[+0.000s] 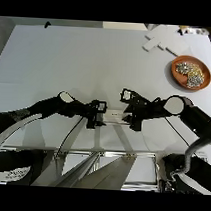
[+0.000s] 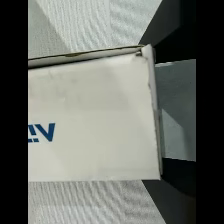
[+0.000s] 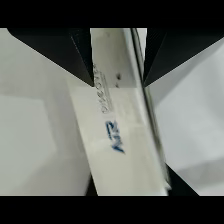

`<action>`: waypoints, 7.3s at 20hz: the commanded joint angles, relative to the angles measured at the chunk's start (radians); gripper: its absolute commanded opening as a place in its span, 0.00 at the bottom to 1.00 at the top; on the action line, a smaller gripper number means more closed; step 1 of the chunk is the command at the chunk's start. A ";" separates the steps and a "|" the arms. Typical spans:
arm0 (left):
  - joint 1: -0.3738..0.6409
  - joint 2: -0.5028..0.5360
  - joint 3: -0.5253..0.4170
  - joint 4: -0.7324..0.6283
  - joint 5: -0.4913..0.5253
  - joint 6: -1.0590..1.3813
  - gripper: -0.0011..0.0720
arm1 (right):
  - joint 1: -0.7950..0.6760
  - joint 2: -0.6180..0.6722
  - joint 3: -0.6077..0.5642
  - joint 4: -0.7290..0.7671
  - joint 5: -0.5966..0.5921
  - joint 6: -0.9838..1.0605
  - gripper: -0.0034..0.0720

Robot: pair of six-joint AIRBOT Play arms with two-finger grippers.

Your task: Fold the box and place the chain.

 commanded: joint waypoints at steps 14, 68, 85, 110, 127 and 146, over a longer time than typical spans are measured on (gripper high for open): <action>0.001 0.000 0.000 -0.007 0.011 -0.006 0.03 | 0.000 0.033 -0.109 0.297 -0.149 -0.043 0.06; 0.001 0.000 0.000 -0.008 0.011 -0.006 0.03 | -0.530 0.217 -0.113 -0.632 0.475 1.178 0.06; 0.001 0.000 0.000 -0.008 0.011 -0.006 0.03 | -0.551 0.217 -0.113 -0.632 0.475 1.177 0.06; 0.827 0.511 0.000 0.042 0.341 -0.566 0.02 | -0.551 0.217 -0.113 -0.632 0.476 1.178 0.06; 1.218 0.429 -0.003 0.883 0.098 -1.332 0.02 | -0.551 0.217 -0.113 -0.632 0.482 1.178 0.06; 1.209 0.412 -0.005 1.149 -0.113 -1.491 0.98 | -0.551 0.217 -0.113 -0.632 0.482 1.177 0.06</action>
